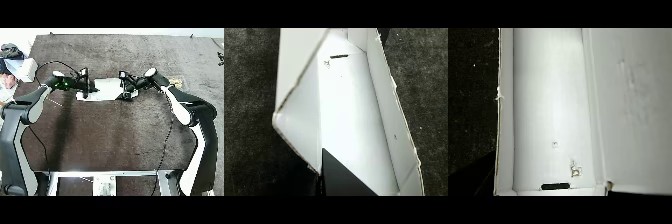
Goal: Fold the box and place the chain.
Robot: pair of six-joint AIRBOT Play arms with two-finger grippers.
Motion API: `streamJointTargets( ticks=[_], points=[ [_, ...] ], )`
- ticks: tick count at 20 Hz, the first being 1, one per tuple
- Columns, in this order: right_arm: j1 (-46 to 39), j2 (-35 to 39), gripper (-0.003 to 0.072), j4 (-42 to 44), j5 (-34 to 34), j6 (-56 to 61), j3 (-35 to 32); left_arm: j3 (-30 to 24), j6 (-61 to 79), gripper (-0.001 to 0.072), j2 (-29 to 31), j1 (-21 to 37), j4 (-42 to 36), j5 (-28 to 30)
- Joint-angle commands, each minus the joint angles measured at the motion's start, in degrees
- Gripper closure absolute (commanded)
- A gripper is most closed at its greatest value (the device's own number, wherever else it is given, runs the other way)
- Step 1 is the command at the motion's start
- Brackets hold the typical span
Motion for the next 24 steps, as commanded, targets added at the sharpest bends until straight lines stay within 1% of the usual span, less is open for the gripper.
streamJointTargets(
  ticks=[1,2,3,7,10,12,15,17,19,22,24],
  points=[
    [-0.02,-0.04,0.0417,0.02,0.0,0.04,0.04,0.0,-0.59,0.0693,0.02,0.04,-0.07,-0.83],
    [-0.04,-0.04,0.0417,0.04,0.0,0.04,0.04,0.11,-0.55,0.0516,0.0,0.04,-0.09,-1.44],
    [-0.04,-0.04,0.0417,0.02,0.0,0.04,0.04,0.13,-0.59,0.0373,0.07,0.04,-0.24,-2.03],
    [-0.02,-0.04,0.0417,0.02,0.0,0.04,0.04,0.13,-3.58,0.0375,0.24,0.59,-0.76,-2.86],
    [-0.04,-0.04,0.0417,0.02,0.0,0.04,0.04,0.13,-3.61,0.0375,1.22,2.64,-0.79,-6.97],
    [-0.04,-0.04,0.0417,0.02,-0.02,0.04,0.04,0.13,-3.8,0.0375,2.73,4.61,-0.81,-10.19],
    [-0.02,-0.04,0.0417,0.02,0.0,0.04,0.04,0.17,-6.25,0.0374,5.29,7.17,-0.79,-13.51],
    [-0.04,-0.04,0.0417,0.02,-0.02,0.04,0.04,0.26,-6.58,0.0375,7.34,8.22,-0.79,-16.39],
    [-0.04,-0.04,0.0417,0.02,0.0,0.04,0.04,0.22,-6.84,0.0377,9.49,8.39,-0.79,-17.25],
    [-0.04,-0.04,0.0417,0.04,0.0,0.04,0.04,0.26,-10.27,0.0684,11.67,6.75,2.36,-18.43],
    [-0.04,-0.04,0.0417,0.04,-0.02,0.04,0.04,0.09,-13.09,0.0698,12.57,5.11,2.19,-18.25]
  ],
)
